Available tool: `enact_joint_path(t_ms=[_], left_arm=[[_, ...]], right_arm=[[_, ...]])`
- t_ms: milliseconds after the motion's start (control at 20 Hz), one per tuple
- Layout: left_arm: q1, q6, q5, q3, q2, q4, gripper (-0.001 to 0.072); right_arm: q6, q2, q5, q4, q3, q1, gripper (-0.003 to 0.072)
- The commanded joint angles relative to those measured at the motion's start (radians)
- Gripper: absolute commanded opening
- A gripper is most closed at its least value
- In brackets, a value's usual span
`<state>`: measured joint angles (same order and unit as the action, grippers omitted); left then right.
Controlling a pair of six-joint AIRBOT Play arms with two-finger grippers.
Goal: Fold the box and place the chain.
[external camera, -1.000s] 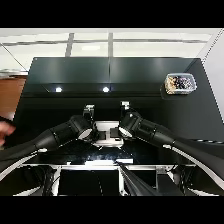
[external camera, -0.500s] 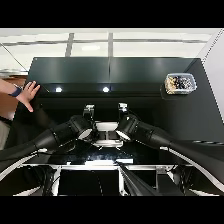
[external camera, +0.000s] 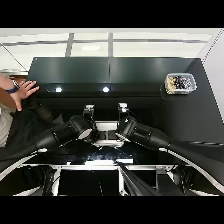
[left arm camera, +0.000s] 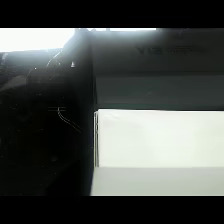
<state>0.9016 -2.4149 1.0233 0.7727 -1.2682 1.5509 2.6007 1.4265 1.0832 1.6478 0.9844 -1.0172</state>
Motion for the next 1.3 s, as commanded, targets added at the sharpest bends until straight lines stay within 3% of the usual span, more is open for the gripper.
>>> enact_joint_path(t_ms=[0,300,350,400,850,950,1050,1250], left_arm=[[0.001,0.002,0.001,0.0,0.0,-0.002,0.003],[0.001,0.002,-0.001,0.0,0.0,-0.008,0.003],[0.001,0.002,-0.001,0.0,0.0,-0.008,0.003],[0.001,0.002,0.0,0.0,0.0,-0.008,0.003],[0.001,-0.002,-0.003,0.0,0.0,-0.008,0.003],[0.001,-0.002,-0.002,0.0,0.0,-0.008,0.003],[0.001,-0.002,-0.001,0.0,0.0,-0.008,0.003],[0.0,-0.002,-0.001,0.0,0.0,-0.008,0.003]], right_arm=[[0.007,0.001,-0.006,-0.006,0.0,0.001,0.0027],[0.013,0.0,-0.011,-0.017,0.0,0.001,0.0045],[0.013,-0.002,-0.007,-0.018,0.0,0.001,0.0346],[0.011,-0.005,-0.002,-0.02,0.0,0.001,0.0447],[-0.112,-0.122,0.055,-0.043,-0.001,0.058,0.0447],[-0.107,-0.099,0.025,-0.038,-0.013,0.023,0.0444],[-0.026,-0.088,-0.016,0.01,-0.045,-0.012,0.037],[0.03,-0.088,-0.064,0.03,-0.098,-0.043,0.037]])
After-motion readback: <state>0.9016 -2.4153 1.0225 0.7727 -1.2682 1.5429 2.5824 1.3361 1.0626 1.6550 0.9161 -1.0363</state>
